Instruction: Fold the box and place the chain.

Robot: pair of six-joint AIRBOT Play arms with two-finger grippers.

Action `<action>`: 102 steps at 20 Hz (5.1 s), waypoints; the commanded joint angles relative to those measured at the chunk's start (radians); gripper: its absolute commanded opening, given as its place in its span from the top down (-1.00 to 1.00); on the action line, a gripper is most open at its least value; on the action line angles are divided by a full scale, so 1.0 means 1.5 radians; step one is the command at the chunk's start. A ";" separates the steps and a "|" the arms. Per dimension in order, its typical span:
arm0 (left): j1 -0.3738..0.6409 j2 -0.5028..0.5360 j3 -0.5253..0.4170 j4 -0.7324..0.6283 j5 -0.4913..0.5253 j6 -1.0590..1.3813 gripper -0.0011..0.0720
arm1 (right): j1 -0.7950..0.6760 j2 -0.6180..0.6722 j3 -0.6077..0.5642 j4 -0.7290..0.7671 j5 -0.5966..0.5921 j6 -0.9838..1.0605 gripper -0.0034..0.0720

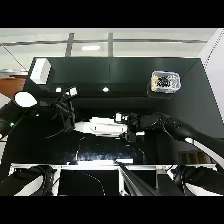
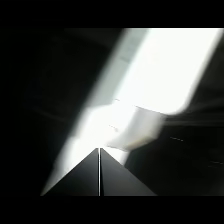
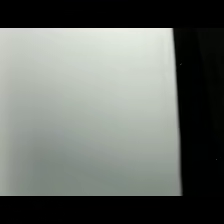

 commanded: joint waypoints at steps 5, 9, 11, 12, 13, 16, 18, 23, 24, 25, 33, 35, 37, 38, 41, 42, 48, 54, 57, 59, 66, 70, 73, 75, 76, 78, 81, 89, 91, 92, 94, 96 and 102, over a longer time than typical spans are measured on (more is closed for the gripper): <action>-0.042 0.005 -0.061 -0.213 0.058 -0.060 0.90 | 0.000 0.000 0.000 -0.002 0.000 0.000 -0.51; -0.085 -0.042 -0.062 -0.248 0.249 -0.044 0.90 | 0.000 0.000 0.000 -0.002 0.000 0.000 -0.51; -0.100 -0.077 -0.062 -0.249 0.312 -0.043 0.90 | 0.000 0.000 0.000 -0.002 0.000 0.000 -0.51; -0.105 -0.093 -0.062 -0.249 0.333 -0.043 0.90 | 0.000 0.000 0.000 -0.002 0.000 0.000 -0.51; -0.108 -0.105 -0.062 -0.249 0.341 -0.043 0.90 | 0.000 0.000 0.000 -0.002 0.000 0.000 -0.51; -0.114 -0.141 -0.062 -0.246 0.342 -0.043 0.90 | 0.000 0.000 0.000 -0.002 0.000 0.000 -0.51; -0.117 -0.149 -0.062 -0.246 0.345 -0.043 0.90 | 0.000 0.000 0.000 -0.002 0.000 0.000 -0.51; -0.096 -0.107 -0.047 -0.221 0.342 -0.043 0.90 | 0.000 0.000 0.000 -0.002 0.000 0.000 -0.51; -0.082 -0.083 -0.045 -0.197 0.335 -0.044 0.89 | 0.000 0.000 0.000 -0.002 0.000 0.000 -0.51; -0.062 -0.057 -0.045 -0.170 0.316 -0.044 0.74 | 0.000 0.000 0.000 -0.002 0.000 0.000 -0.51; 0.045 -0.006 -0.069 0.082 0.083 0.090 -0.98 | 0.000 0.000 0.000 -0.002 0.000 0.000 -0.51; 0.033 -0.018 -0.079 0.055 0.107 0.224 -0.98 | 0.000 0.000 0.000 -0.002 0.000 0.000 -0.51; 0.009 -0.038 -0.081 0.022 0.153 0.274 -0.97 | 0.000 0.000 0.000 -0.002 0.000 0.000 -0.51; -0.006 -0.051 -0.081 0.020 0.171 0.291 -0.97 | 0.000 0.000 0.000 -0.002 0.000 0.000 -0.51; -0.047 -0.083 -0.081 -0.002 0.193 0.321 -0.96 | 0.000 0.000 0.000 -0.002 0.000 0.000 -0.51; -0.058 -0.089 -0.081 -0.013 0.196 0.332 -0.96 | 0.000 0.000 0.000 -0.002 0.000 0.000 -0.51; -0.111 -0.117 -0.081 -0.028 0.216 0.336 -0.88 | 0.000 0.000 0.000 -0.002 0.000 0.000 -0.51; -0.107 -0.112 -0.078 -0.028 0.192 0.335 0.06 | 0.000 0.000 0.000 -0.002 0.000 0.000 -0.51; -0.108 -0.112 -0.078 -0.028 0.189 0.335 0.07 | 0.000 0.000 0.000 -0.002 0.000 0.000 -0.51; -0.107 -0.112 -0.078 -0.028 0.190 0.335 0.07 | 0.000 0.000 0.000 -0.002 0.000 0.000 -0.51; -0.108 -0.112 -0.078 -0.028 0.197 0.322 0.06 | 0.000 0.000 0.000 -0.002 0.000 0.000 -0.51; -0.108 -0.112 -0.078 -0.056 0.220 0.317 0.06 | 0.000 0.000 0.000 -0.002 0.000 0.000 -0.51; -0.108 -0.113 -0.078 -0.094 0.218 0.317 0.07 | 0.000 0.000 0.000 -0.002 0.000 0.000 -0.51; -0.108 -0.113 -0.078 -0.097 0.194 0.317 0.34 | 0.000 0.000 0.000 -0.002 0.000 0.000 -0.51; -0.108 -0.113 -0.078 -0.097 0.182 0.317 0.36 | 0.000 0.000 0.000 -0.002 0.000 0.000 -0.51; -0.108 -0.115 -0.078 -0.098 0.170 0.317 0.39 | 0.000 0.000 0.000 -0.002 0.000 0.000 -0.51; -0.108 -0.117 -0.079 -0.109 0.170 0.317 0.60 | 0.000 0.000 0.000 -0.002 0.000 0.000 -0.51; -0.118 -0.138 -0.078 -0.145 0.196 0.328 0.60 | 0.000 0.000 0.000 -0.002 0.001 0.000 -0.51; -0.117 -0.138 -0.078 -0.146 0.225 0.328 0.58 | 0.000 0.000 0.000 -0.002 0.001 0.000 -0.51; -0.117 -0.138 -0.078 -0.145 0.227 0.328 0.58 | 0.000 0.000 0.000 -0.002 0.001 0.000 -0.51; -0.118 -0.138 -0.078 -0.144 0.218 0.328 0.58 | 0.000 0.000 0.000 -0.002 0.001 0.000 -0.51; -0.118 -0.138 -0.078 -0.144 0.210 0.328 0.57 | 0.000 0.000 0.000 -0.002 0.001 0.000 -0.51; -0.117 -0.138 -0.078 -0.144 0.207 0.328 0.29 | 0.000 0.000 0.000 -0.002 0.001 0.000 -0.51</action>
